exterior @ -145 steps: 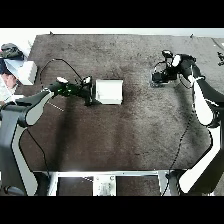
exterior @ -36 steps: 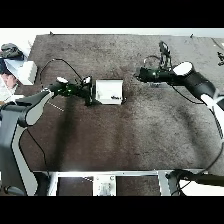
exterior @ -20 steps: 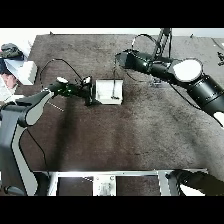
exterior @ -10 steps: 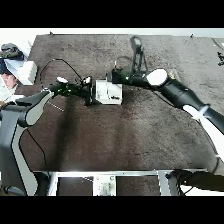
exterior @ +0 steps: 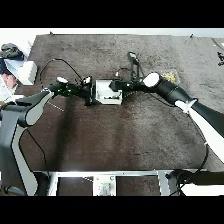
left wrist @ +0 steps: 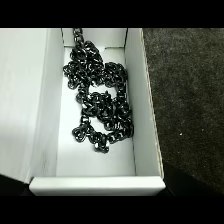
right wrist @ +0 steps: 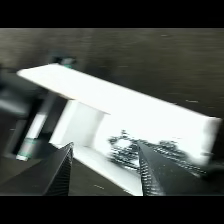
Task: Fold the box and place the chain.
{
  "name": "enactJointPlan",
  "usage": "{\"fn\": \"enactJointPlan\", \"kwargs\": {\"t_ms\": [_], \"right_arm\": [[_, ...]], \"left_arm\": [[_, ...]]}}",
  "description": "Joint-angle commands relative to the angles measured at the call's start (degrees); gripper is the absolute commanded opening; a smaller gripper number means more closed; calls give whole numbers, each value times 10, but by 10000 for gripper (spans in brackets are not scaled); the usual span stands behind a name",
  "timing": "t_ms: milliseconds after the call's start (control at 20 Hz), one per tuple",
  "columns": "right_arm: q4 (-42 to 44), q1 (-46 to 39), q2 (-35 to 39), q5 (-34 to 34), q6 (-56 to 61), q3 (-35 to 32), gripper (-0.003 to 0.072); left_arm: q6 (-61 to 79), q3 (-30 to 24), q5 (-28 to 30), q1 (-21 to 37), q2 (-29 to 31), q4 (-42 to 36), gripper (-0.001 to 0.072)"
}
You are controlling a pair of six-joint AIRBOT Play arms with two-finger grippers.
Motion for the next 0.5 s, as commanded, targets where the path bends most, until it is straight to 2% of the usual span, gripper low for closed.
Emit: {"fn": "enactJointPlan", "kwargs": {"t_ms": [0, 100, 300, 450], "right_arm": [[-127, -75, 9, 53, 59, -1, 449], [-176, -127, 3, 28, 107, -14, 448], [-166, -200, -44, -26, 149, -22, 447], [-128, -214, -87, -74, 148, -22, 447]], "left_arm": [[0, 0, 0, 0, 0, 0, 470], [0, 0, 0, 0, 0, 0, 470], [0, 0, 0, 0, 0, 0, 470], [0, 0, 0, 0, 0, 0, 470]]}}
